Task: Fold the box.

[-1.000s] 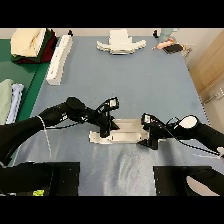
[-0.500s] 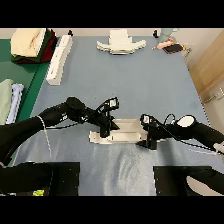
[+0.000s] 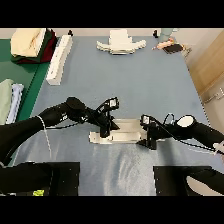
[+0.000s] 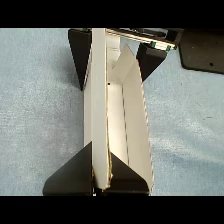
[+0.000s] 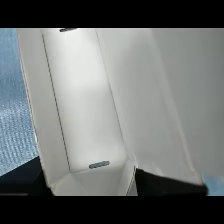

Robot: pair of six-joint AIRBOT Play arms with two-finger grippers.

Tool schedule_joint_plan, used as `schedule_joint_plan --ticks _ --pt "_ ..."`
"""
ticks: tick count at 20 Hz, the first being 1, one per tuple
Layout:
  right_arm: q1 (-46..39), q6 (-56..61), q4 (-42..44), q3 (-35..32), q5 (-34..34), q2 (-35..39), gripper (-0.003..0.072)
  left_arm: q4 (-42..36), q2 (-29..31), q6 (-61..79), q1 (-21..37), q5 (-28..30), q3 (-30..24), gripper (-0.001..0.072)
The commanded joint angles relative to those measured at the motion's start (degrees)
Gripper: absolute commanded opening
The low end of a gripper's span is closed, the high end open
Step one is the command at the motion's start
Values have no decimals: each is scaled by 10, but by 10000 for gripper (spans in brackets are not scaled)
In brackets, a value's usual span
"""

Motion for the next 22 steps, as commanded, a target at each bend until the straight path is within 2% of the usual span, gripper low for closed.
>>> schedule_joint_plan --ticks 1,4,6,12,22 --pt "0 1 -10 0 0 0 620 0 0 0 0 0 0 15" --pt "0 2 -5 0 12 20 622 0 0 0 0 0 0 15" --pt "0 3 -6 0 12 34 658 0 0 0 0 0 0 15" --pt "0 3 29 1 12 41 658 0 0 0 0 0 0 15" --pt "0 -4 14 0 -3 1 655 0 0 0 0 0 0 15"
